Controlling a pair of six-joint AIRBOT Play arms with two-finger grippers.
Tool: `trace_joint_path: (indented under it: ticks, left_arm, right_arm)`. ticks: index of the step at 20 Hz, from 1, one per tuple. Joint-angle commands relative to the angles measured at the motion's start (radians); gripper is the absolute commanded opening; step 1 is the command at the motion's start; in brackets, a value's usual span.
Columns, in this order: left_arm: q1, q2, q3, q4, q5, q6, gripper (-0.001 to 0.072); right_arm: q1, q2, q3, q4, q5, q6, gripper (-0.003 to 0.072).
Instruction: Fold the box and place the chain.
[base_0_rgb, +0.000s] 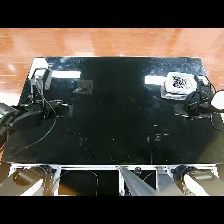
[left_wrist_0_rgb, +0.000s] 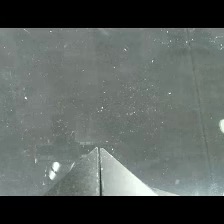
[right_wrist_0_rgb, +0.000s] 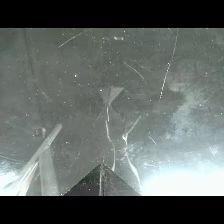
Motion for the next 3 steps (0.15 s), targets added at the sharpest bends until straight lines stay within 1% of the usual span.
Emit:
trace_joint_path:
  ticks: [1,3]
  left_arm:
    - [-0.001,0.001,-0.003,-0.002,-0.003,-0.003,0.0019]
    - [-0.001,0.001,-0.003,-0.002,-0.003,-0.003,0.0019]
  right_arm:
    - [0.000,0.001,-0.002,-0.001,0.003,0.002,0.0032]
    - [0.000,0.001,-0.002,-0.001,0.003,0.002,0.0033]
